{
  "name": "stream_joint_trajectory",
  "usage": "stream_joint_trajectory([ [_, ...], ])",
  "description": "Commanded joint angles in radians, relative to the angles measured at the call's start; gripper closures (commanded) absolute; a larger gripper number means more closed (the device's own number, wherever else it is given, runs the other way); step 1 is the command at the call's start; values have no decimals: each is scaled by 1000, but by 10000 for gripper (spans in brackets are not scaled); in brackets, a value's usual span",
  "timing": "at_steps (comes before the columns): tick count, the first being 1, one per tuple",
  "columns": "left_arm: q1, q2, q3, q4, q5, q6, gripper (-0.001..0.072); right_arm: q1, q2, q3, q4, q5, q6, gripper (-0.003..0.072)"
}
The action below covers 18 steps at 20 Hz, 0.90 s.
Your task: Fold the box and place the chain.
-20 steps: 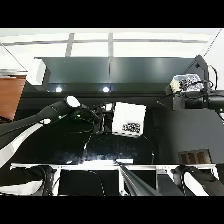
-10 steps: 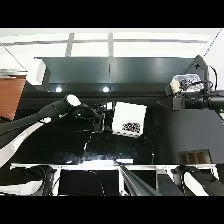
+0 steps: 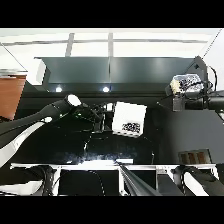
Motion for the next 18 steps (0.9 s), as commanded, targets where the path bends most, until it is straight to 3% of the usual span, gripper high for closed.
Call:
stream_joint_trajectory([
  [1, -1, -2, 2, -12, -7, 18, 9, 0, 0, 1, 0, 1, 0, 419],
  [10, -31, -3, 2, -21, -15, 13, 12, 0, 0, 1, 0, 1, 0, 419],
  [11, -31, -3, 2, -22, -14, 12, 49, 0, 0, 1, 0, 1, 0, 419],
  [13, -32, -3, 2, -21, -9, 8, 306, 0, 0, 1, 0, 0, 0, 419],
  [14, -32, -3, 2, -21, -10, 9, 380, 0, 0, 1, 0, 0, 0, 418],
  [17, -32, -3, 2, -21, -9, 9, 380, 6, 0, -1, -18, 16, 12, 415],
  [18, -32, -3, 2, -22, -9, 8, 380, 15, 0, -1, -55, -8, 37, 318],
])
